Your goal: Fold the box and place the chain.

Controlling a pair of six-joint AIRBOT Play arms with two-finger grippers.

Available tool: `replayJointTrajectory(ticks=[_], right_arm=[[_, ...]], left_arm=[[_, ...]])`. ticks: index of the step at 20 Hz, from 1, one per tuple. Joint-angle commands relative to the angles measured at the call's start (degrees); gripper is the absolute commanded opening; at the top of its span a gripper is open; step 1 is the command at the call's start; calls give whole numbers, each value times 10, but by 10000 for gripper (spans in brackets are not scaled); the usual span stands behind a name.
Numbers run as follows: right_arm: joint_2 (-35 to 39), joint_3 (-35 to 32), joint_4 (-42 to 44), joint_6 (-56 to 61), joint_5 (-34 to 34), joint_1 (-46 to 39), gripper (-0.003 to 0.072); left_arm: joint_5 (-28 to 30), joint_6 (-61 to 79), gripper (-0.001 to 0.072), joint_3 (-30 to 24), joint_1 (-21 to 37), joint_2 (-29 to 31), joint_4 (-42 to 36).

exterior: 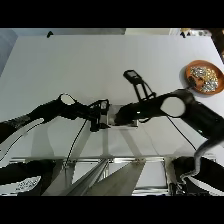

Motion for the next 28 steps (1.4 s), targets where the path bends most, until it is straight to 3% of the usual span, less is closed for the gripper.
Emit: replayJointTrajectory(ticks=[1,7,9,10,13,17,21,24,25,28], right_arm=[[-51,0,-8,0,-8,8,23],[-60,0,-3,1,-8,8,51],[-56,4,11,0,0,8,271],[-52,15,11,0,15,8,315],[-20,59,3,-1,57,-4,312],[41,129,-67,-1,136,-67,201],[85,132,-160,6,158,-151,195],[70,130,-229,33,174,-199,235],[59,127,-232,32,176,-214,328],[16,118,-232,32,180,-247,346]], left_arm=[[0,0,275,0,0,0,0],[0,0,275,0,0,0,0],[0,0,275,0,0,0,0],[0,0,275,0,0,0,0],[0,0,275,0,0,0,0],[0,0,275,0,0,0,0],[0,0,275,0,0,0,0],[0,0,275,0,0,0,0],[0,0,275,0,0,0,0],[0,0,275,0,0,0,0]])
